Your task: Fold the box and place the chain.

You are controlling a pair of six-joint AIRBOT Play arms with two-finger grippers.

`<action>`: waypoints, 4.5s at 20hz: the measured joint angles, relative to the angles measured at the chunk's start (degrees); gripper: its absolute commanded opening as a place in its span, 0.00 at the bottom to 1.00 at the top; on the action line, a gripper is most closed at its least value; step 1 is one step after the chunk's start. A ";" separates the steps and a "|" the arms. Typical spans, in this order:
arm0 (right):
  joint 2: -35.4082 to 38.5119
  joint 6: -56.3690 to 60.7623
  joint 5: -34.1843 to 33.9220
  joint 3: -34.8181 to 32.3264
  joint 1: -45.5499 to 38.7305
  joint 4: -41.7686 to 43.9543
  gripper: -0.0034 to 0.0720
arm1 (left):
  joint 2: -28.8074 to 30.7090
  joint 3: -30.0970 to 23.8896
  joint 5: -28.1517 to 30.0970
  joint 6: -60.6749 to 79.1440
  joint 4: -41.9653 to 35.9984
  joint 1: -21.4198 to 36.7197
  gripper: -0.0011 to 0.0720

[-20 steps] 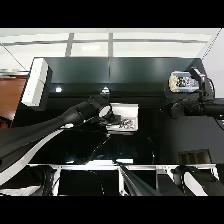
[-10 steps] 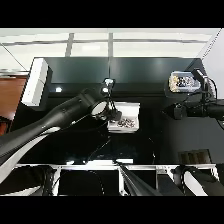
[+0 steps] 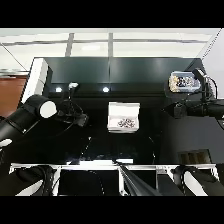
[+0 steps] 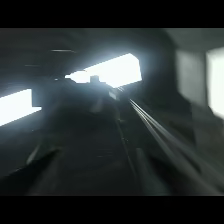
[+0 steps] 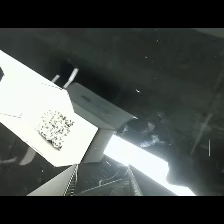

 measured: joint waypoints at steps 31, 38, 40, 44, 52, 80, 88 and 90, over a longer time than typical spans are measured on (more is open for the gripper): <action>0.00 0.20 -0.55 -2.08 0.04 -0.07 0.54 | -24.39 5.14 7.52 97.74 -40.48 -2.34 0.89; -0.31 0.68 -6.14 -3.02 1.25 3.80 0.68 | -24.39 5.16 7.65 97.68 -40.85 -2.75 0.54; -1.31 3.74 -11.69 -3.10 3.91 5.40 0.92 | -24.39 5.16 7.67 97.59 -40.85 -2.80 0.54; -8.52 7.08 -22.29 -0.04 12.63 8.20 0.92 | -24.39 5.16 7.67 97.59 -40.85 -2.80 0.54; -20.87 -3.21 -23.69 4.85 21.81 8.52 0.92 | -24.39 5.16 7.67 97.63 -40.83 -2.80 0.54; -19.80 -30.97 -8.11 5.11 29.31 -1.86 0.36 | -24.39 5.16 7.48 97.57 -40.85 -2.80 0.54; -19.80 -28.98 -7.28 5.11 29.31 -1.64 0.36 | -24.39 5.16 7.45 97.74 -40.83 -2.80 0.54; -19.80 -28.89 -6.86 5.05 29.31 -1.66 0.36 | -24.39 5.16 7.41 97.74 -40.83 -2.80 0.54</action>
